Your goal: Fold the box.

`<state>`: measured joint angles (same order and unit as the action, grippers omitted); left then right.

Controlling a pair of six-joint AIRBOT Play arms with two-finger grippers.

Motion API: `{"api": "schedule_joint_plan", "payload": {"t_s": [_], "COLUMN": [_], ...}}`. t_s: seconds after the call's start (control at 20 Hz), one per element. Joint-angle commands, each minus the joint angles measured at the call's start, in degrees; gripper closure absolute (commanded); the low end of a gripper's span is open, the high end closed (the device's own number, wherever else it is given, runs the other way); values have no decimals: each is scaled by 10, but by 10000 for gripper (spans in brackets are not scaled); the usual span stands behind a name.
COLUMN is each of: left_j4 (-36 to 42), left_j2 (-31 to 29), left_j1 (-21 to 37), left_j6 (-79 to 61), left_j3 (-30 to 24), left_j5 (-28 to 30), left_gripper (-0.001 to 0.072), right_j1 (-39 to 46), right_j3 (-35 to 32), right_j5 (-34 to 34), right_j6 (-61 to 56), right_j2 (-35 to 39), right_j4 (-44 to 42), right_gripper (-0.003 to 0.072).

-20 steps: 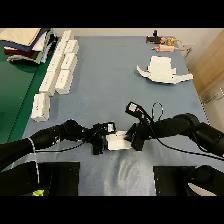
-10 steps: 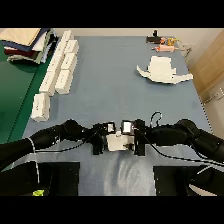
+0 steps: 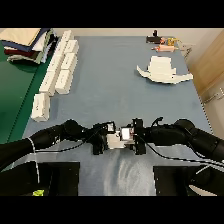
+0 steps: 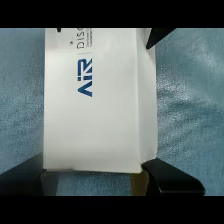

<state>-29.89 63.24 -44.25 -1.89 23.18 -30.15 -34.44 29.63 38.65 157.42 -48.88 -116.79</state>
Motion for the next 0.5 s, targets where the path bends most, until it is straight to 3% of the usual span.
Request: {"api": "schedule_joint_plan", "payload": {"t_s": [0.0,0.45], "left_j4": [-1,-1], "left_j2": [0,0], "left_j1": [0,0], "left_j6": [-2,-2], "left_j3": [0,0], "left_j5": [0,0], "left_gripper": [257,256], "right_j1": [0,0], "right_j3": [14,40], "right_j5": [-7,-8], "right_j6": [6,5], "right_j2": [0,0], "right_j4": [1,26], "right_gripper": [129,129]}}
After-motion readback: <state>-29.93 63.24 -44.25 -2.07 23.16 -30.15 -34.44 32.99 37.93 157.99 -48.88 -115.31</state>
